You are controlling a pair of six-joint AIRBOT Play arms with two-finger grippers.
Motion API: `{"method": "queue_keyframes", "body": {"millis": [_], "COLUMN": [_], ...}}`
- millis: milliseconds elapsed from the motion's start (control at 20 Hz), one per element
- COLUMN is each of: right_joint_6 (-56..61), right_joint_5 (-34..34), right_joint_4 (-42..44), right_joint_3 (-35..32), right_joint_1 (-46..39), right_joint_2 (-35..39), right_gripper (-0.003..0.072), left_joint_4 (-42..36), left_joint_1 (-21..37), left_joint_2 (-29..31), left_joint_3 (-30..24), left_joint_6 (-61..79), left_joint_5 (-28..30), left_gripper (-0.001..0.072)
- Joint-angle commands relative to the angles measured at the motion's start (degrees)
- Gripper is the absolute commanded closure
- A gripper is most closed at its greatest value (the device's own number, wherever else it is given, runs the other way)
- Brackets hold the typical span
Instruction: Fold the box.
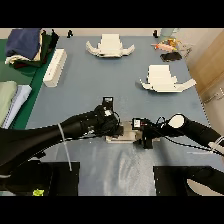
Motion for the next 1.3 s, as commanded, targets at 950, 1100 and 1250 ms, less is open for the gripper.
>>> {"method": "queue_keyframes", "body": {"millis": [950, 1100, 1250], "right_joint_6": [0.0, 0.0, 0.0], "right_joint_5": [0.02, 0.0, 0.0], "right_joint_4": [0.0, 0.0, 0.0], "right_joint_3": [-0.02, -0.02, -0.02], "right_joint_1": [0.04, 0.04, 0.04], "right_joint_2": [0.07, 0.04, 0.07], "right_gripper": [0.0182, 0.0182, 0.0182], "left_joint_4": [5.4, 5.75, 5.66], "left_joint_1": [-4.46, -4.48, -4.48], "left_joint_2": [-13.22, -13.22, -13.22], "left_joint_3": [9.42, 9.44, 10.08], "left_joint_6": [-3.87, -4.24, -4.2], "left_joint_5": [-9.68, -11.98, -12.31], "left_gripper": [0.0693, 0.0692, 0.0448]}}
